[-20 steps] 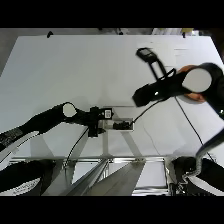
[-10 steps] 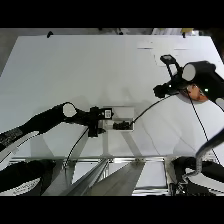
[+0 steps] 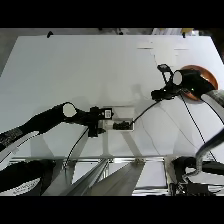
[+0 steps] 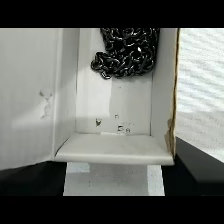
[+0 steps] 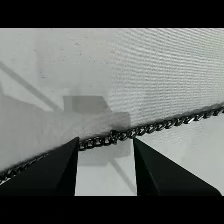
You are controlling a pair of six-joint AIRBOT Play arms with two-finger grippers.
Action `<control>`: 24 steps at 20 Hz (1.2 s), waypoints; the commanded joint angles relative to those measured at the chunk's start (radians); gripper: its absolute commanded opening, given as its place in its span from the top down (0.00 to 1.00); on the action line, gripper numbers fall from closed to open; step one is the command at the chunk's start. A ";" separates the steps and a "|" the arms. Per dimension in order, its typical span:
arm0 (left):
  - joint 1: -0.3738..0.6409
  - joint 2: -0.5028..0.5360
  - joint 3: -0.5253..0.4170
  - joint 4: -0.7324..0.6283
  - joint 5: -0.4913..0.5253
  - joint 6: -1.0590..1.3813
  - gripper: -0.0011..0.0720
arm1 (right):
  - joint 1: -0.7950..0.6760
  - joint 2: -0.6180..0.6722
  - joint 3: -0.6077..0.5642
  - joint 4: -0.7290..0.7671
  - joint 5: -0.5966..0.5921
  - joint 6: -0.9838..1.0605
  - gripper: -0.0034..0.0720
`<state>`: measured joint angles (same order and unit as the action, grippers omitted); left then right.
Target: Fold the box and place the chain.
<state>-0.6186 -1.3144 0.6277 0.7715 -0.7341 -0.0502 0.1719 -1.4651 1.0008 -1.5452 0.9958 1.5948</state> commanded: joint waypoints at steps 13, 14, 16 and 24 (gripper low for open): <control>0.000 0.001 0.001 0.000 0.000 0.000 0.56 | 0.000 -0.037 -0.002 0.012 0.064 0.030 0.90; 0.000 0.001 0.001 0.000 0.000 0.000 0.56 | 0.000 -0.037 -0.002 0.012 0.076 0.027 0.94; 0.000 0.001 0.001 0.000 0.000 0.000 0.56 | 0.000 -0.027 -0.002 0.011 0.097 0.006 0.94; 0.000 0.001 0.001 0.000 0.000 0.000 0.56 | 0.008 0.194 -0.002 0.019 0.132 -0.033 0.94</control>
